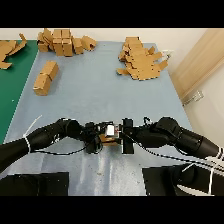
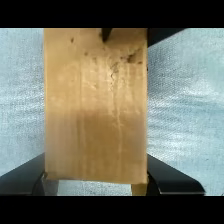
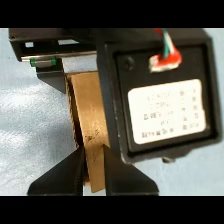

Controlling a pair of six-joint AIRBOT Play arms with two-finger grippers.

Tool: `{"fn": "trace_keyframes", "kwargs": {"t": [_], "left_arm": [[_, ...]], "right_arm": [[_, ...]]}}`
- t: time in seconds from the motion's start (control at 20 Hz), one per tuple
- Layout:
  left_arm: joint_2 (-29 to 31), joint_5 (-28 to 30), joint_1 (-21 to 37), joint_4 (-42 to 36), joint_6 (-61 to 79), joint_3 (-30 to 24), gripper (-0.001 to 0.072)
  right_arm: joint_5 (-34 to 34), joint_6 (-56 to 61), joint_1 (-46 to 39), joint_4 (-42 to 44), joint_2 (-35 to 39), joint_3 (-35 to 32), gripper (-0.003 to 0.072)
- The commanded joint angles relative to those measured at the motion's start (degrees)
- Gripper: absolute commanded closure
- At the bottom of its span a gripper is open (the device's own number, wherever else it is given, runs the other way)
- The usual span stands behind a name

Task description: Fold the box.

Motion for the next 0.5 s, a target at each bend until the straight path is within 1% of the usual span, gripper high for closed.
{"fn": "trace_keyframes", "kwargs": {"t": [0.0, 0.3, 0.45], "left_arm": [[0.0, 0.0, 0.0, 0.0, 0.1, 0.0, 0.0246], [0.0, 0.0, 0.0, 0.0, 0.1, 0.0, 0.0245], [0.0, 0.0, 0.0, 0.0, 0.1, 0.0, 0.0245]], "right_arm": [[-0.3, 0.0, 0.1, 1.4, -0.5, 0.0, 0.0529], [-0.9, 0.2, 0.1, 1.4, -0.6, -0.1, 0.0529], [-1.4, 0.2, 0.1, 1.6, -2.0, -0.1, 0.0529]]}}
